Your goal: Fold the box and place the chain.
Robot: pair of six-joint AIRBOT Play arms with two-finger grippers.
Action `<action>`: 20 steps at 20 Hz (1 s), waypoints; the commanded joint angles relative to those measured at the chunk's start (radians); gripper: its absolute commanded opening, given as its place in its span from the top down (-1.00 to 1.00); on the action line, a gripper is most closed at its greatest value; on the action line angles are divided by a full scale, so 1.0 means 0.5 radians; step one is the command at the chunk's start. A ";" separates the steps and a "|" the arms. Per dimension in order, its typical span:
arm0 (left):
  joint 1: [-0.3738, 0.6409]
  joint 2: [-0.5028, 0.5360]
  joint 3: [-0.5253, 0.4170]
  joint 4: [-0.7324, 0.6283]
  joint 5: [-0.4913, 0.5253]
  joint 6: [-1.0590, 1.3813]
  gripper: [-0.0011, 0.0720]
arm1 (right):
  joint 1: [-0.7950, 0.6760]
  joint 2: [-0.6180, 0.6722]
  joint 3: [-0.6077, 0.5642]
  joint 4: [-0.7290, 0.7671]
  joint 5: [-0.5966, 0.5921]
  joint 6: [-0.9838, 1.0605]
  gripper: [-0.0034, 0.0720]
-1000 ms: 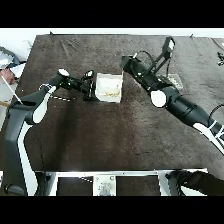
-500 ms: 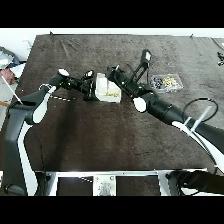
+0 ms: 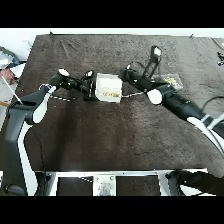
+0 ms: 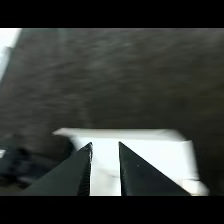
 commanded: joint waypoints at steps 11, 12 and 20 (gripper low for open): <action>0.002 0.001 0.002 0.000 0.000 0.000 0.22 | -0.612 -0.260 -0.398 0.076 0.137 -0.001 -0.08; 0.002 0.001 0.002 0.000 0.000 0.000 0.22 | -0.636 -0.308 -0.397 0.143 0.087 -0.002 -0.08; 0.002 0.001 0.002 0.000 0.000 0.000 0.22 | -0.691 -0.487 -0.393 0.317 -0.234 0.002 -0.07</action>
